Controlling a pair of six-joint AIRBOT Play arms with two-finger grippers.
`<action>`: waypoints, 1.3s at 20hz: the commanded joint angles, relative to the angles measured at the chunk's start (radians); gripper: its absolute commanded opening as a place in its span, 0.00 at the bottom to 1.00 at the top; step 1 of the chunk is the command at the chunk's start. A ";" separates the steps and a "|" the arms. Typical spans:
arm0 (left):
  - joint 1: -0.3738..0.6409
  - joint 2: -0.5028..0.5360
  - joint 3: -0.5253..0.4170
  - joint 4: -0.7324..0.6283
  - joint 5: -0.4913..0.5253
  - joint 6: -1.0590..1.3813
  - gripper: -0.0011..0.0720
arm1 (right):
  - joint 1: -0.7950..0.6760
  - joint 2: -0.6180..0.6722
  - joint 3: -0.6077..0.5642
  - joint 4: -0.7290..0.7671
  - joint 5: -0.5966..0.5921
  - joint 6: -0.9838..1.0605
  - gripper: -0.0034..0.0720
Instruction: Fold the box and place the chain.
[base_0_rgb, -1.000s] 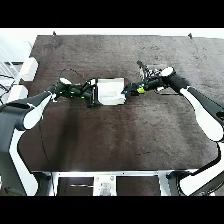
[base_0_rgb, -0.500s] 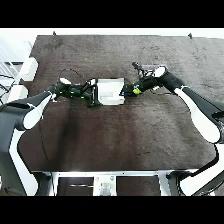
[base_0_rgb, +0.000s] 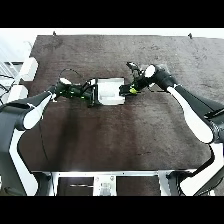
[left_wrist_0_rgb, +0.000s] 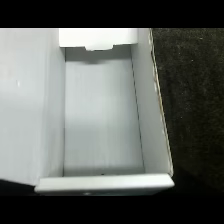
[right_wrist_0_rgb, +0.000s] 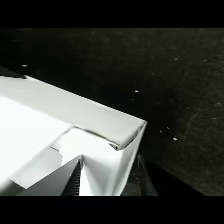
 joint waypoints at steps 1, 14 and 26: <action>0.000 0.000 0.000 0.000 -0.001 0.000 0.50 | 0.049 -0.018 0.071 -0.173 0.060 0.150 0.60; 0.000 0.000 0.000 0.000 -0.002 0.000 0.50 | 0.090 -0.141 0.261 -0.318 0.238 0.331 0.60; 0.000 0.000 0.000 0.000 -0.001 0.000 0.50 | 0.146 -0.167 0.269 -0.346 0.239 0.447 0.42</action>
